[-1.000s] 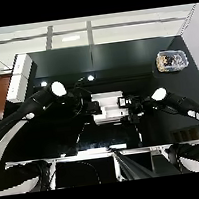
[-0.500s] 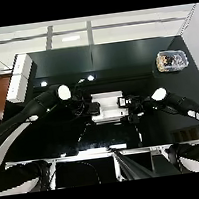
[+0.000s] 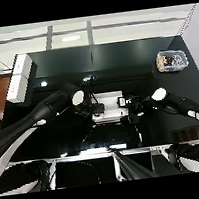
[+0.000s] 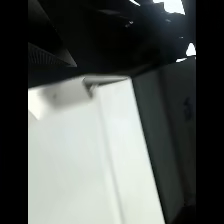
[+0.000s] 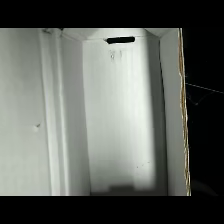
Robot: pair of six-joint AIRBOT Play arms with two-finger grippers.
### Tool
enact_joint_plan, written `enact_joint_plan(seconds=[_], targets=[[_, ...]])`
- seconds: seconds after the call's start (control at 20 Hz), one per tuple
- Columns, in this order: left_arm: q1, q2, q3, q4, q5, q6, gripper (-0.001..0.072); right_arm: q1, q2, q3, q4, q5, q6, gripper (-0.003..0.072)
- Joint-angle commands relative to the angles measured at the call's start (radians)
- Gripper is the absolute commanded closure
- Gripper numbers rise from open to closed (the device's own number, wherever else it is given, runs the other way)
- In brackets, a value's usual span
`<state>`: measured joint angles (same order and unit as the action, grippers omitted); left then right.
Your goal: Fold the box and place the chain.
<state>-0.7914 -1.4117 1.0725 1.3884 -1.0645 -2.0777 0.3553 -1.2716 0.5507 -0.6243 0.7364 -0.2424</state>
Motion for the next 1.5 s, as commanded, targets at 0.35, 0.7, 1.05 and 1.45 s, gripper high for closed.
enact_joint_plan(seconds=[0.35, 0.7, 1.05, 1.45], targets=[[-0.057, -0.009, 0.018, 0.018, -0.010, -0.105, 0.0361, 0.001, 0.000, 0.000, -0.001, -0.001, 0.000, 0.0474], [-0.056, -0.038, 0.018, 0.044, -0.029, -0.156, 0.0363, 0.001, 0.000, 0.000, -0.001, -0.001, 0.000, 0.0474], [-0.053, -0.111, 0.062, 0.074, -0.032, -0.190, 0.0391, 0.001, 0.000, 0.000, -0.001, -0.001, 0.000, 0.0474], [-0.048, -0.140, 0.073, 0.096, -0.074, -0.265, 0.0484, 0.001, 0.000, 0.000, -0.001, -0.001, 0.000, 0.0474]])
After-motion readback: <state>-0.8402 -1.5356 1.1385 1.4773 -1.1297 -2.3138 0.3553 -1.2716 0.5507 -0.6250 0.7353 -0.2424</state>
